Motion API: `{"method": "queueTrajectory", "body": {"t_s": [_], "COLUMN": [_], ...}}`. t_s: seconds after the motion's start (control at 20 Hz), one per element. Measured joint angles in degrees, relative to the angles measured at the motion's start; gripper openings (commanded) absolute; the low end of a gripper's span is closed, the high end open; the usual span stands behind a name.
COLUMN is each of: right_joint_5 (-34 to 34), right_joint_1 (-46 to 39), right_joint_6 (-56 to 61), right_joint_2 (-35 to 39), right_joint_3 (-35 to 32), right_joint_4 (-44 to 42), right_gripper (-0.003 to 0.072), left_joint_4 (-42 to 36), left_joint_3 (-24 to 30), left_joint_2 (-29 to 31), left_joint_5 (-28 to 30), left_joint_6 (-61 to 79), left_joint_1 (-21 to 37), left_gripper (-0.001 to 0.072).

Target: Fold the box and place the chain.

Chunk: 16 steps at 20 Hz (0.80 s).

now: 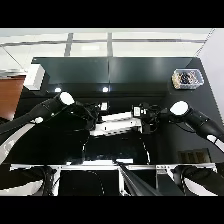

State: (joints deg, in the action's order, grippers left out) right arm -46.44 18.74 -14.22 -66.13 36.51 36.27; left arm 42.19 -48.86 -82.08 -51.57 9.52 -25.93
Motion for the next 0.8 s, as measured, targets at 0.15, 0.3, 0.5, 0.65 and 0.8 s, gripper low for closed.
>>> {"method": "queueTrajectory", "body": {"t_s": [0.15,0.3,0.5,0.65,0.8], "right_joint_5": [-1.09,-1.55,-1.66,-1.01,-0.42], "right_joint_1": [-0.04,-0.07,-0.07,-0.07,-0.07], "right_joint_6": [-0.59,-0.76,-0.81,-1.31,-1.84], "right_joint_2": [-0.31,-1.44,-3.48,-4.83,-5.42], "right_joint_3": [-0.90,-2.05,-2.60,-2.71,-2.89], "right_joint_4": [-0.13,-0.39,-3.43,-4.48,-4.57], "right_gripper": [0.0704,0.0704,0.0704,0.0704,0.0704], "left_joint_4": [0.00,-0.02,-0.02,-0.02,-0.02], "left_joint_3": [0.00,0.00,0.00,-0.02,-0.02], "left_joint_2": [0.00,0.00,0.00,0.00,0.00], "left_joint_5": [-0.04,-0.11,-1.14,-2.12,-2.58], "left_joint_6": [-0.48,-0.85,-0.90,-1.09,-1.09], "left_joint_1": [0.00,0.00,0.00,0.00,0.00], "left_gripper": [0.0032,0.0032,0.0032,0.0032,0.0032]}}
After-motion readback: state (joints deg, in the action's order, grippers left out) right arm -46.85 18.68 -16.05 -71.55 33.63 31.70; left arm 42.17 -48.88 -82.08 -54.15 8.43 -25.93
